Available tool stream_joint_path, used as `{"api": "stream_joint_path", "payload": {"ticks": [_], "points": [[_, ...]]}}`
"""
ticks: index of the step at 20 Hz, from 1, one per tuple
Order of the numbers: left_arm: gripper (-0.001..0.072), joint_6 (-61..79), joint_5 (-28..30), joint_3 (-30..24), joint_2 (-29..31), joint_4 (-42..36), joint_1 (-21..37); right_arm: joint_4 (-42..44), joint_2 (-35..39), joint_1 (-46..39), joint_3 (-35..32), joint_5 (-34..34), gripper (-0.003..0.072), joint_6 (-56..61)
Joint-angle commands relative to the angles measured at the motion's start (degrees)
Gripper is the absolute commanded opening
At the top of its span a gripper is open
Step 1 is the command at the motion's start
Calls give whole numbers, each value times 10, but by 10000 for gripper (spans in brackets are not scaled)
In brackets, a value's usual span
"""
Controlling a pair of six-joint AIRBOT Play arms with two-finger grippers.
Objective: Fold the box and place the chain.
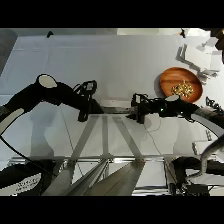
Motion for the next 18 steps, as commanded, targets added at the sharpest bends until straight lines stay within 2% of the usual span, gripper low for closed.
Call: {"api": "stream_joint_path", "payload": {"ticks": [1, 18], "points": [[3, -6, 41, 0, -3, -49, -8, 0, 0, 0, 0, 0, 508, 0], [3, -6, 66, 0, -3, -49, -6, 0, 0, 0, 0, 0, 508, 0]]}}
